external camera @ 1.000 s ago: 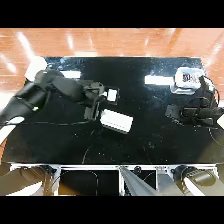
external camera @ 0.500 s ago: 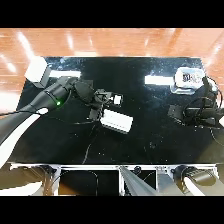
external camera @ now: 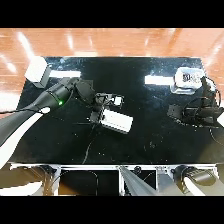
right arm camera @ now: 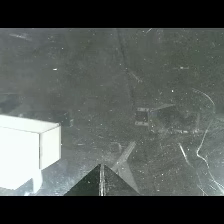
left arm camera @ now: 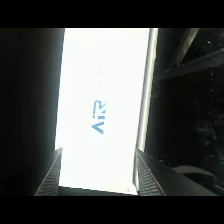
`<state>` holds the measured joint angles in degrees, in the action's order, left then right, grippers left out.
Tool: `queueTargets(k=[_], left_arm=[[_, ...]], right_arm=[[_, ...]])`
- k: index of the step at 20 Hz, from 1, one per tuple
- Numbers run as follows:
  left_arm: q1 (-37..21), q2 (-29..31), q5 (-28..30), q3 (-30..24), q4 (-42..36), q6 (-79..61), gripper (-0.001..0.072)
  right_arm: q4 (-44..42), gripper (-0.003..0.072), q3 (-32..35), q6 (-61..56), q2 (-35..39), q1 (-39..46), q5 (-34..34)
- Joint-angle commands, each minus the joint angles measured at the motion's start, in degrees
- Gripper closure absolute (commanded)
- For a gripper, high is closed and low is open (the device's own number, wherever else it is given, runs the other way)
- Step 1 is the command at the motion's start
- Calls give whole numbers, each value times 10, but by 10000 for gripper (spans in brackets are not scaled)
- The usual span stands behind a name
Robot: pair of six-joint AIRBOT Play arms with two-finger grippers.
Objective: Fold the box and place the chain.
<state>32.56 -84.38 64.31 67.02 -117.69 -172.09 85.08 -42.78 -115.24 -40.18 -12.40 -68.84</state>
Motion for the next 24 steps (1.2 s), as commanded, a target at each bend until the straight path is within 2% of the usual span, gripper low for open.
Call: queueTargets(k=[1, 4, 7, 9, 11, 14, 17, 20, 24], left_arm=[[-1, -2, -5, 0, -2, 0, 161], [0, -2, -2, 0, -2, 0, 161], [-1, -2, -6, 0, 3, 0, 161], [-2, -1, -16, 0, 2, 0, 161], [-4, -1, -21, 0, 3, 0, 161], [-4, -1, -29, 1, 3, 0, 161], [-4, -1, -38, 1, 2, 0, 161], [-4, -1, -49, 1, 2, 0, 161], [-4, -2, -50, 1, 2, 0, 161]], right_arm=[[1, 654, 0, 0, 0, 0, 0], [-13, 654, 1, 0, -4, 0, -10], [-134, 654, 63, 0, -7, -31, -38], [-235, 654, 136, 0, -10, -96, 32], [-309, 654, 187, 1, -39, -168, 149], [-391, 654, 188, 68, -123, -229, 284], [-502, 654, 186, 176, -193, -231, 323], [-506, 654, 186, 183, -200, -217, 366], [-506, 654, 186, 205, -200, -175, 382]])
